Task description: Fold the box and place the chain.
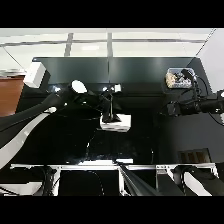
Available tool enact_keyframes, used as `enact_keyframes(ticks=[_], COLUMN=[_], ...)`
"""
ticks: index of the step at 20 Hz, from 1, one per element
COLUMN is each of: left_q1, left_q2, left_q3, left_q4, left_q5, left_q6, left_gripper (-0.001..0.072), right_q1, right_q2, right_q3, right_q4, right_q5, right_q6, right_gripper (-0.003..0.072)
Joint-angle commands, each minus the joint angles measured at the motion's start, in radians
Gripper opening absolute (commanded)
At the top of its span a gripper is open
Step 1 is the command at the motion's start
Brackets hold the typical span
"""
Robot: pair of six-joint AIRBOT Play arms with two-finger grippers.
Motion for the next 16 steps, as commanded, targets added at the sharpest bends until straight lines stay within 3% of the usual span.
enact_keyframes(ticks=[1,7,9,16], left_q1=[-0.029,-0.028,-0.029,-0.162], left_q2=[-0.042,-0.042,-0.042,-0.043], left_q3=[0.026,0.031,0.038,0.083], left_q4=[0.061,0.150,0.166,0.468], left_q5=[-0.046,-0.149,-0.147,-0.048], left_q6=[-0.055,-0.121,-0.120,-0.234], left_gripper=[0.0715,0.0713,0.0713,0.0683], right_q1=[-0.001,-0.001,-0.001,-0.001], right_q2=[0.001,0.001,0.001,0.001], right_q3=[-0.003,-0.003,-0.003,-0.003], right_q4=[-0.029,-0.030,-0.030,-0.030], right_q5=[-0.006,-0.036,-0.035,-0.035], right_q6=[0.005,0.014,0.014,0.017], right_gripper=[0.0013,0.0013,0.0013,0.0013])
